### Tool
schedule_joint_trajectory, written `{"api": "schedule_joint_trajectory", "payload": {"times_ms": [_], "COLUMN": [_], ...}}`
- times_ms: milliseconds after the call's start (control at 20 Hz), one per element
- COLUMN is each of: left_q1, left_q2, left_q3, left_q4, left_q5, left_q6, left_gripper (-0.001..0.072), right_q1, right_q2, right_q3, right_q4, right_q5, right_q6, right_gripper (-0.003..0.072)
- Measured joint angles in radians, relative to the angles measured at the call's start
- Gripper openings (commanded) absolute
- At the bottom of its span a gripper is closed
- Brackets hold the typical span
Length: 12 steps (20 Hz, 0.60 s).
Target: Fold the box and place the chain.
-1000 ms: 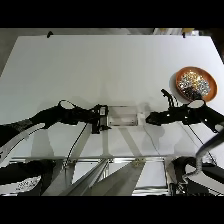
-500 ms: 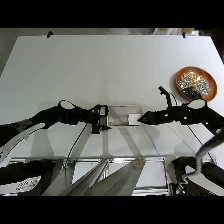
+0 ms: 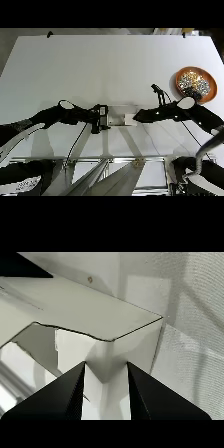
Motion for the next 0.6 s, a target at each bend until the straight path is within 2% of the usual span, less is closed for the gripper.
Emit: {"api": "schedule_joint_trajectory", "payload": {"times_ms": [350, 600], "left_q1": [-0.001, -0.001], "left_q2": [0.000, 0.000], "left_q3": [0.000, 0.000], "left_q4": [0.000, 0.000], "left_q5": [-0.002, -0.001], "left_q6": [0.000, 0.000], "left_gripper": [0.0250, 0.0250], "right_q1": [0.165, 0.275], "right_q2": [-0.005, -0.060], "right_q3": [0.127, 0.209], "right_q4": [-0.359, -0.590], "right_q5": [-0.045, 0.004], "right_q6": [0.418, 0.677], "right_gripper": [0.0296, 0.0297]}}
